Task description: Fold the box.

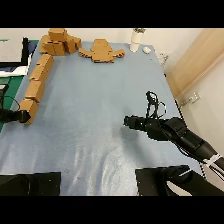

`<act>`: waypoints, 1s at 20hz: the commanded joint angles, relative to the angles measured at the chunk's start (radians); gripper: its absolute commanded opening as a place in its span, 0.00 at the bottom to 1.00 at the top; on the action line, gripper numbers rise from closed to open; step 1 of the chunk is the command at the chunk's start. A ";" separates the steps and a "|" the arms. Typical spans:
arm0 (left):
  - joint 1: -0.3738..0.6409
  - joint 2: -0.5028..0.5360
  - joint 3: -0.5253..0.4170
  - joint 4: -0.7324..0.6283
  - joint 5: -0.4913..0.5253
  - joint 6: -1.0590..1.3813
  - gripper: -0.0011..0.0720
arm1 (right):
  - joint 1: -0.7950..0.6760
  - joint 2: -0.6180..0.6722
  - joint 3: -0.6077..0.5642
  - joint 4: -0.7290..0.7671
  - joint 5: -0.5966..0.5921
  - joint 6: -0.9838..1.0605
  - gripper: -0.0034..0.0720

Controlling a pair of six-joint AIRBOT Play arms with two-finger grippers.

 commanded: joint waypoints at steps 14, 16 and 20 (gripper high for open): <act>-0.377 0.273 0.195 -0.061 -0.503 -0.322 1.00 | 0.000 -0.380 0.349 0.071 -0.267 -0.238 0.05; -0.508 0.270 0.200 -0.066 -0.417 -0.332 0.85 | 0.000 -0.486 0.451 0.072 -0.314 -0.249 0.05; -0.718 0.203 0.200 -0.068 -0.252 -0.371 0.25 | 0.000 -0.608 0.560 0.093 -0.323 -0.260 0.05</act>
